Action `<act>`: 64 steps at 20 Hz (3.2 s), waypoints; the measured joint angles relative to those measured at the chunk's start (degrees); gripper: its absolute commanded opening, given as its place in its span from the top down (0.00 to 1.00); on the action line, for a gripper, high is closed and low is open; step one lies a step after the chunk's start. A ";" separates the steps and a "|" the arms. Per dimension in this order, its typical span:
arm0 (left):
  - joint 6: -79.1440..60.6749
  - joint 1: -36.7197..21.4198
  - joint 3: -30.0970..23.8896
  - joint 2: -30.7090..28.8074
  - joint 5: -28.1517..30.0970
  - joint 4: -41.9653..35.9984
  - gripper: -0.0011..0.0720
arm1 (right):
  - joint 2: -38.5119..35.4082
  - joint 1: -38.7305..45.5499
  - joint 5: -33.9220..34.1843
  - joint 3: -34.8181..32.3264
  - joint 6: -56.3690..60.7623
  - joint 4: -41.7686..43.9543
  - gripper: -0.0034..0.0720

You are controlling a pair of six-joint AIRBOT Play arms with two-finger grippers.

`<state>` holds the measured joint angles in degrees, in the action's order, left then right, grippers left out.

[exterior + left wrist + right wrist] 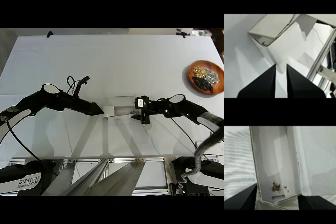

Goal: Fold the box and place the chain.

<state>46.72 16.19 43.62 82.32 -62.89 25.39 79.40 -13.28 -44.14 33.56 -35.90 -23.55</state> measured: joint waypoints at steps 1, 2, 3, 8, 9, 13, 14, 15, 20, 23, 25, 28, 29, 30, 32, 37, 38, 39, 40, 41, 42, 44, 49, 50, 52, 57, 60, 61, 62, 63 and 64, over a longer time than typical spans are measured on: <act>0.50 0.17 0.00 0.00 0.52 -0.42 0.57 | 0.00 0.00 0.02 0.00 0.00 0.00 0.42; 1.01 0.44 0.00 0.00 1.20 -0.83 0.30 | 0.00 0.00 0.00 0.00 0.00 0.02 0.42; 1.51 0.81 0.00 0.00 1.84 -1.16 0.30 | 0.00 0.00 0.00 0.00 0.00 0.02 0.42; 3.91 2.86 0.00 0.00 4.50 -1.05 0.33 | 0.00 0.02 0.00 0.00 0.00 0.00 0.42; 4.35 3.15 0.00 0.00 4.85 -0.92 0.34 | 0.00 0.00 0.00 0.00 0.00 0.02 0.42; 5.66 3.72 0.00 0.00 5.70 -0.68 0.45 | 0.00 0.00 0.00 0.00 0.00 0.00 0.42; 6.10 3.80 0.00 0.00 5.88 -0.68 0.43 | 0.00 0.00 0.02 0.00 0.00 0.00 0.42; 6.75 3.82 0.02 0.00 6.05 -0.70 0.43 | 0.00 0.00 0.02 0.00 0.00 0.00 0.42; 9.88 5.03 1.62 0.00 7.15 -0.37 0.43 | 0.00 0.02 0.02 0.00 0.02 0.02 0.42; 14.99 7.10 3.45 0.00 9.22 4.11 0.41 | 0.00 0.02 0.02 0.00 0.02 0.00 0.42; 19.61 8.50 4.50 0.00 9.81 8.52 0.41 | 0.00 0.02 0.00 0.00 0.00 0.00 0.42; 24.72 10.27 5.70 0.00 10.78 12.63 0.41 | 0.00 0.00 0.02 0.00 0.00 0.00 0.42; 26.01 10.82 6.08 0.00 11.19 13.44 0.41 | 0.00 0.02 0.00 0.00 0.00 -0.02 0.42; 27.30 11.37 6.49 0.00 11.76 14.14 0.41 | 0.00 0.02 0.02 0.00 0.02 -0.02 0.42; 30.27 12.59 7.45 0.00 12.81 16.20 0.41 | 0.00 0.02 0.15 0.00 0.04 0.02 0.42; 38.49 15.37 8.70 -0.04 15.26 21.18 0.42 | 0.00 0.02 0.17 0.00 0.04 -0.02 0.42; 40.02 15.67 8.79 -0.04 15.89 21.77 0.42 | 0.00 0.02 0.17 0.00 0.04 -0.02 0.42; 41.24 15.91 8.85 -0.04 16.52 22.21 0.42 | 0.00 0.04 0.20 0.00 0.04 -0.02 0.42; 42.16 16.04 8.90 -0.04 17.09 22.47 0.42 | 0.00 0.04 0.22 0.00 0.04 0.00 0.42; 43.10 16.15 8.92 -0.04 17.51 22.69 0.42 | 0.00 0.04 0.20 0.00 0.04 0.02 0.42; 43.76 16.24 8.94 -0.04 18.03 22.95 0.42 | 0.00 0.04 0.09 0.00 0.02 0.02 0.42; 45.03 16.33 8.98 -0.04 18.53 23.37 0.45 | 0.00 0.04 0.09 0.00 0.02 0.04 0.42; 45.59 16.26 9.01 -0.07 19.47 24.26 0.27 | 0.00 0.02 -0.28 0.00 -0.07 0.02 0.42; 44.87 16.26 8.98 -0.15 18.88 24.35 0.27 | 0.00 0.00 -0.35 0.00 -0.11 -0.02 0.42; 43.23 16.26 9.01 -0.31 17.46 24.37 0.27 | 0.00 0.00 -0.31 0.00 -0.11 0.00 0.42; 40.41 15.93 9.01 -0.44 13.44 24.55 0.31 | 0.00 0.00 -0.15 0.00 -0.09 0.00 0.42; 39.17 15.43 9.01 -0.46 10.58 24.52 0.32 | 0.00 0.00 -0.15 0.00 -0.09 -0.02 0.42; 38.69 15.26 9.03 -0.48 9.70 24.52 0.32 | 0.00 -0.02 -0.15 0.00 -0.09 -0.02 0.42; 38.32 15.17 9.01 -0.48 8.55 24.48 0.32 | 0.00 0.00 -0.15 0.00 -0.11 -0.02 0.42; 37.86 15.08 9.03 -0.46 7.85 24.52 0.35 | 0.00 -0.02 -0.13 -0.02 -0.09 -0.07 0.42; 37.62 15.08 9.03 -0.42 7.50 24.30 0.44 | 0.00 -0.02 -0.13 0.00 -0.09 -0.04 0.42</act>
<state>84.33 31.27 52.64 81.91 -55.40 49.69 79.40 -13.30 -44.27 33.56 -35.99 -23.59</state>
